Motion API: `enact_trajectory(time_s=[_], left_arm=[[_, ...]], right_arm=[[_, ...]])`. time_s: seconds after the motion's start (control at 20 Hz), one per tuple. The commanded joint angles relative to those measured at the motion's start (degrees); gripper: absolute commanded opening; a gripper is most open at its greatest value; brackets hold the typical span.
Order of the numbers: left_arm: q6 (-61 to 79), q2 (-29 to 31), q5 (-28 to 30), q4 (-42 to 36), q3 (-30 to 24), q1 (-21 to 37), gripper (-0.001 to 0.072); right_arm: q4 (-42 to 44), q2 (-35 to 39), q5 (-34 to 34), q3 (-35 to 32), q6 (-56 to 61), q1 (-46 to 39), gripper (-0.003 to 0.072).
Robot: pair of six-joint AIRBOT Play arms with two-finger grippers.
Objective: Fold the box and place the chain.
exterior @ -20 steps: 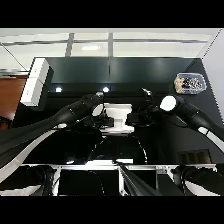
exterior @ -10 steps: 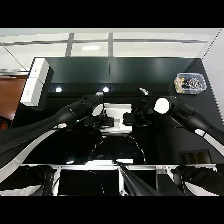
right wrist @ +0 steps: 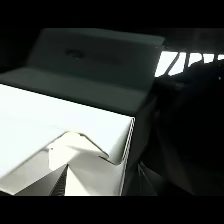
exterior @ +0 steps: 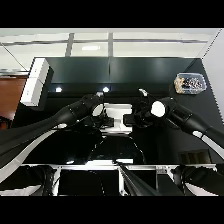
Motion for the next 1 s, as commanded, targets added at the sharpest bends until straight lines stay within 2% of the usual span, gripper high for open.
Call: enact_trajectory(time_s=[0.0,0.2,0.25,0.3,0.35,0.45,0.7,0.95], left_arm=[[0.0,0.02,-0.04,0.02,0.02,0.02,0.0027],[0.0,0.02,-0.04,0.02,0.02,0.04,0.0027],[0.0,0.02,-0.04,0.02,0.02,0.04,0.0027],[0.0,0.02,-0.04,0.02,0.02,0.04,0.0027],[0.0,0.02,-0.04,0.0,0.02,0.04,0.0027],[0.0,0.02,-0.04,0.02,0.02,0.04,0.0027],[0.0,0.02,-0.04,0.02,0.02,0.04,0.0027],[0.02,0.02,-0.04,0.02,0.02,0.02,0.0027]], right_arm=[[-2.99,-0.81,0.0,0.39,2.84,1.05,0.0487],[-3.52,-3.76,1.05,2.95,4.04,2.67,0.0487],[-4.81,-4.55,2.16,3.76,4.94,3.28,0.0421],[-5.9,-5.2,3.13,4.42,4.96,3.87,0.0285],[-6.05,-5.51,3.13,4.61,5.16,4.42,0.0261],[-7.72,-5.88,3.23,4.85,7.61,4.79,0.0261],[-12.37,-8.59,8.94,8.39,10.54,5.64,0.0261],[-12.98,-9.94,9.51,9.2,13.97,6.14,0.0261]])
